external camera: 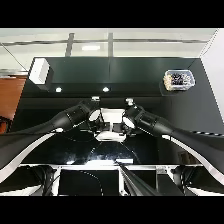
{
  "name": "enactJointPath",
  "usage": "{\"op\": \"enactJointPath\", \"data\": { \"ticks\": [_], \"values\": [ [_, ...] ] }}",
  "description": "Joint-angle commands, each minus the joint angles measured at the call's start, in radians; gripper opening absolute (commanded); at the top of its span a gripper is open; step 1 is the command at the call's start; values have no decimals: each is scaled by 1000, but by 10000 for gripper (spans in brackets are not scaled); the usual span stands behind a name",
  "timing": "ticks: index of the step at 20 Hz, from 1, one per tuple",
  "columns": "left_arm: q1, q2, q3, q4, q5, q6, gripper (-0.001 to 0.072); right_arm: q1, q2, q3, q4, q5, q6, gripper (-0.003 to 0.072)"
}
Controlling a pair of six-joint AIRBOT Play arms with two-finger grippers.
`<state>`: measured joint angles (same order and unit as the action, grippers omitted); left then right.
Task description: Fold the box and place the chain.
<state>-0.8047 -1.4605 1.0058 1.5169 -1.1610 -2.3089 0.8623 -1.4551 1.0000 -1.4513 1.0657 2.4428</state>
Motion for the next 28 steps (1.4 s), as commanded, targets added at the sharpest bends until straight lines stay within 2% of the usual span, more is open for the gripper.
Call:
{"op": "enactJointPath", "data": {
  "ticks": [1,5,6,8,14,15,16,17,18,22,26,28],
  "values": [
    [0,-1,0,1,0,0,31,0,4,7,-5,4,-12,243],
    [0,-1,0,0,0,0,31,0,4,7,-8,4,-11,235],
    [0,-1,0,0,0,0,31,0,4,7,-8,4,-12,93],
    [0,-1,0,1,0,0,31,0,4,7,-8,-1,-12,13],
    [0,-1,0,1,0,0,31,0,4,7,-9,-4,-12,9],
    [0,-1,0,0,0,0,31,0,4,7,-9,-4,-12,17],
    [0,-1,0,0,0,0,31,0,4,9,-9,-3,-12,97],
    [0,-1,0,0,0,0,31,0,6,9,-7,-2,-12,280],
    [0,-1,0,1,0,0,31,0,13,9,-4,5,-13,319],
    [0,-1,0,1,0,0,31,-10,101,9,-8,50,-110,320],
    [0,-1,0,1,0,0,31,-50,278,9,-24,113,-220,315],
    [0,-1,0,1,0,0,31,-80,380,9,-95,152,-259,315]
  ]
}}
